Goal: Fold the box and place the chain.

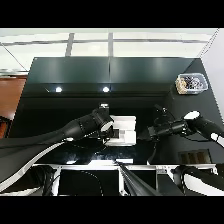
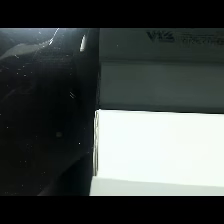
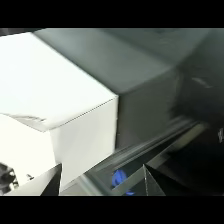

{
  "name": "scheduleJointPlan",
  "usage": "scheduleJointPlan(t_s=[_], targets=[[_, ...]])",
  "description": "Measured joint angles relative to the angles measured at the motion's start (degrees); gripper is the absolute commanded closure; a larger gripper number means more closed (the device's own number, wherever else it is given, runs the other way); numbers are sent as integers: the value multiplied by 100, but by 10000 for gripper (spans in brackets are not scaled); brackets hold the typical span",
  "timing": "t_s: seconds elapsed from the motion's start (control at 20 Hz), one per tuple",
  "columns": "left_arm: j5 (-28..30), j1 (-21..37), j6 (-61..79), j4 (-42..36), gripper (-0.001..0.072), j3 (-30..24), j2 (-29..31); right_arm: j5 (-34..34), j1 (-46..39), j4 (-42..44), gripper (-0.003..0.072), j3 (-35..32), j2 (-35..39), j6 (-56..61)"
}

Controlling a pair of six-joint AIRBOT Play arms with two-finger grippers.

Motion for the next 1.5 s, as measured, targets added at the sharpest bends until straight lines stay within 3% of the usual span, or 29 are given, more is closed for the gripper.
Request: scheduleJointPlan(t_s=[0.3, 0.4, 0.45, 0.6, 0.65, 0.75, 1.1, 1.45, 1.5], targets=[[-2, 0, 0, -2, 681, 0, 0, 280, 31, 286, 107, 68, 2, -17], [-2, 0, 0, 0, 681, 0, 0, 299, 122, 332, 145, 122, 4, 98], [-2, 0, 0, -2, 681, 0, 0, 284, 190, 348, 208, 160, 7, 179], [-2, 0, 0, 0, 681, 0, 0, 184, 518, 352, 212, 321, 7, 535], [-2, 0, 0, 0, 681, 0, 0, 103, 654, 328, 264, 380, 13, 691], [-2, 0, 0, 0, 681, 0, 0, -122, 992, 166, 271, 533, 79, 1088], [-2, 0, 2, 0, 681, 0, 0, -1021, 2323, -1775, 270, 1191, 485, 3532], [0, 0, 2, 2, 681, 0, 0, -1224, 3560, -3803, 271, 1856, 566, 5949], [0, 0, 2, 0, 681, 0, 0, -1239, 3657, -3930, 306, 1910, 568, 6183]])
